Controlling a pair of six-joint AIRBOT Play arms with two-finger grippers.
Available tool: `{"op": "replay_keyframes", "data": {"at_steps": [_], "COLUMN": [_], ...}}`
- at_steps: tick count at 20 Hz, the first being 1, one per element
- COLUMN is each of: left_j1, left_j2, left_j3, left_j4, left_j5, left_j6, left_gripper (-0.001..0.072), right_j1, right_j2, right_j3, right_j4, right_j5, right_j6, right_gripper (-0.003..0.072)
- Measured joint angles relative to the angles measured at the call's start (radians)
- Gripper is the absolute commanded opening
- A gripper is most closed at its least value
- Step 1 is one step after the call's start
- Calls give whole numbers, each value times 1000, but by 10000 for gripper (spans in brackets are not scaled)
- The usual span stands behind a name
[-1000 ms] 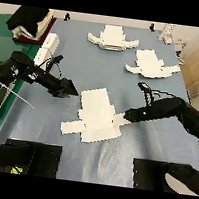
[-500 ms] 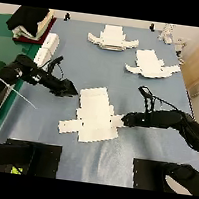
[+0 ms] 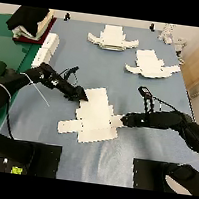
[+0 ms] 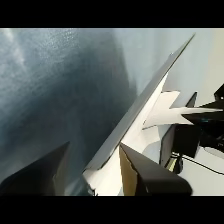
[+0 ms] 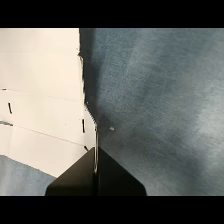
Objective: Fold the box.
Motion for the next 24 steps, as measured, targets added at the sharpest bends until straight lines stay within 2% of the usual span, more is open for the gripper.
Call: {"op": "replay_keyframes", "data": {"at_steps": [4,5,6,11,12,13,19,20,22,24], "left_j1": [-21,-23,-25,-29,-29,-29,-29,-29,-31,-33], "left_j2": [-32,-36,-39,-44,-45,-45,-45,-45,-45,-45], "left_j3": [39,47,54,68,69,69,70,70,70,71], "left_j4": [-34,-35,-40,-29,-27,-26,-22,-23,-23,-29], "left_j5": [-69,-85,-108,-203,-213,-221,-236,-236,-237,-233], "left_j6": [90,108,128,204,215,223,265,268,272,275], "left_gripper": [443,279,158,154,132,17,17,17,17,16], "right_j1": [0,0,0,0,0,0,0,0,0,0], "right_j2": [0,0,0,0,0,0,0,0,0,0], "right_j3": [0,0,0,0,0,0,0,0,0,0], "right_j4": [0,0,-1,-2,-3,-4,-11,-12,-17,-51], "right_j5": [1,1,0,0,0,0,0,0,1,2], "right_j6": [0,0,0,0,0,0,0,0,0,0], "right_gripper": [2,1,1,2,2,2,4,31,270,276]}}
